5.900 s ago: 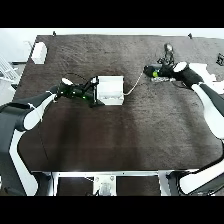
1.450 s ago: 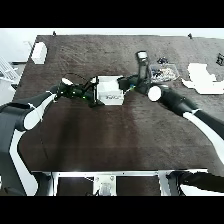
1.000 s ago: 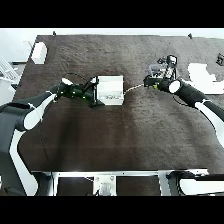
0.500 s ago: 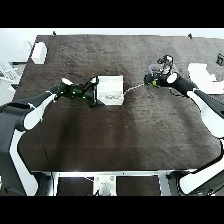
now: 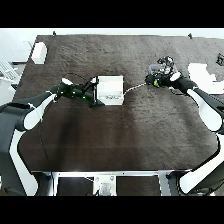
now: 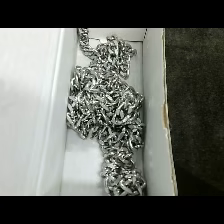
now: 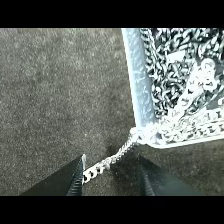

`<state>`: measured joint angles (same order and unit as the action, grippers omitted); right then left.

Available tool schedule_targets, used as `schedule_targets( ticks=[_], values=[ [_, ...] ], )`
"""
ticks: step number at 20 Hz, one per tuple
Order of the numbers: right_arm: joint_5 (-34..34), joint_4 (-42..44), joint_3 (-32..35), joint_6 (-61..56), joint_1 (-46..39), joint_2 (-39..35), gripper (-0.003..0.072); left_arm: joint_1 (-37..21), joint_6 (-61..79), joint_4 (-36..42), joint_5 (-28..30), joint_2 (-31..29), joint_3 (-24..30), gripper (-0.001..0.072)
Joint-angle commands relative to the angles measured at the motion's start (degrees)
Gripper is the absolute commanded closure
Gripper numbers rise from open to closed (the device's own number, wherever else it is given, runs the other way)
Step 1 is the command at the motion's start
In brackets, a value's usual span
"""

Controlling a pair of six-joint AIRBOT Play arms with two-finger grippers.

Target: Fold the box and place the chain.

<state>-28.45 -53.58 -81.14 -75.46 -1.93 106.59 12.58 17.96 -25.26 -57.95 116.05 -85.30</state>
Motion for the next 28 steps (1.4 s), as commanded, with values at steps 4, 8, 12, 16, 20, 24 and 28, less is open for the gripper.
schedule_targets(
  ticks=[4, 8, 12, 16, 20, 24, 28],
  values=[
    [0.98, 2.91, -0.24, 5.35, -0.26, 0.15, 0.0448, -0.04, 0.02, -0.02, 0.02, 0.0, 0.0, 0.0302],
    [1.51, 4.76, -0.24, 8.46, 0.31, 0.13, 0.0675, -0.04, 0.02, -0.02, 0.02, 0.0, 0.0, 0.0302],
    [-5.25, 6.67, -0.24, 8.28, 0.9, -3.69, 0.0677, -0.04, 0.02, -0.02, 0.02, 0.0, 0.0, 0.0302],
    [-7.17, 6.23, -0.24, 8.7, 3.41, -16.35, 0.0678, -0.04, 0.02, -0.02, -0.02, 0.0, 0.0, 0.0302],
    [-7.15, 1.51, -0.22, 8.68, 8.04, -29.97, 0.0678, -0.04, 0.02, -0.02, -0.02, 0.0, 0.0, 0.0302],
    [-7.17, -1.11, -0.22, 8.7, 14.53, -37.48, 0.0678, -0.04, 0.02, -0.02, -0.02, 0.0, 0.0, 0.0303],
    [-7.17, -1.14, 0.7, 8.7, 21.33, -38.1, 0.0677, -0.04, 0.02, -0.02, -0.07, 0.0, 0.0, 0.0302]
  ],
)
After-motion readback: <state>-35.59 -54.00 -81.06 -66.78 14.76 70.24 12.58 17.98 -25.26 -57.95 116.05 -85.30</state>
